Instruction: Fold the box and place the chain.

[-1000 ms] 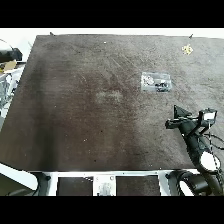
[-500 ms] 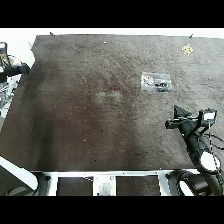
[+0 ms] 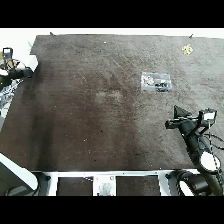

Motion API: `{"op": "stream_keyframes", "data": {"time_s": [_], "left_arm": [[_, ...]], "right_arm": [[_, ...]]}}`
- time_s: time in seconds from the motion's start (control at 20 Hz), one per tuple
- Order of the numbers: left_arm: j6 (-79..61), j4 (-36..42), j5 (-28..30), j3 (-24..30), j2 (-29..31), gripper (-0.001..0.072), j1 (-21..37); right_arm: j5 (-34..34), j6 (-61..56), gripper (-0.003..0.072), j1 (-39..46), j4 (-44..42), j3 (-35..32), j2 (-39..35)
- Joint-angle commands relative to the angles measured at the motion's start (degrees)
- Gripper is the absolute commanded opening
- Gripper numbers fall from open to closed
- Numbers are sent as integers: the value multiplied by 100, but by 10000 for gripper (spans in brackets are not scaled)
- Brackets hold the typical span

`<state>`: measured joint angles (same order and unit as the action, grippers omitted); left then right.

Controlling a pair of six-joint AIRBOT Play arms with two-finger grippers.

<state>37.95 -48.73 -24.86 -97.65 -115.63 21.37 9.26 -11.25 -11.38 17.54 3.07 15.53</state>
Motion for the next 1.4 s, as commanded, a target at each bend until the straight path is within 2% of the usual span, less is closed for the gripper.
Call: {"op": "stream_keyframes", "data": {"time_s": [0.0, 0.15, 0.5, 0.55, 0.6, 0.65, 0.7, 0.75, 0.9, 0.95, 1.1, 1.25, 1.35], "left_arm": [[17, 26, 98, -15, -15, 8, 4], [155, 33, 275, -20, -9, 8, 4], [149, 31, 184, -13, -70, 12, 4], [138, 26, 199, -13, -70, 109, 4], [140, 4, 214, -13, -70, 355, 4], [138, -31, 216, -15, -70, 433, 4], [85, -35, 214, -15, -68, 441, 4], [55, -39, 243, -15, -70, 569, 4], [50, -173, 321, -17, -26, 586, 4], [55, -203, 374, -26, -15, 672, 4], [55, -208, 247, -70, -9, 680, 4], [59, -208, -87, -258, -7, 719, 4], [116, -210, -573, -664, -7, 719, 4]], "right_arm": [[-74, 0, 8, -4, -2, -4, -4], [-116, 0, 8, -4, -2, -4, -4], [-168, -61, 8, -4, -2, -4, -4], [-177, -59, 8, -4, -2, -4, -4], [-177, -61, 8, -4, -2, -4, -4], [-177, -61, 8, -4, -2, -4, -4], [-188, -59, 8, -4, -2, -4, -4], [-195, -59, 8, -4, -2, -4, -4], [-195, -59, 8, -4, -2, -4, -4], [-197, -61, 8, -4, -2, -4, -4], [-199, -61, 8, -4, -4, -4, -4], [-199, -61, 8, -4, -2, -2, -4], [-199, -61, 8, -4, -2, -2, -4]]}}
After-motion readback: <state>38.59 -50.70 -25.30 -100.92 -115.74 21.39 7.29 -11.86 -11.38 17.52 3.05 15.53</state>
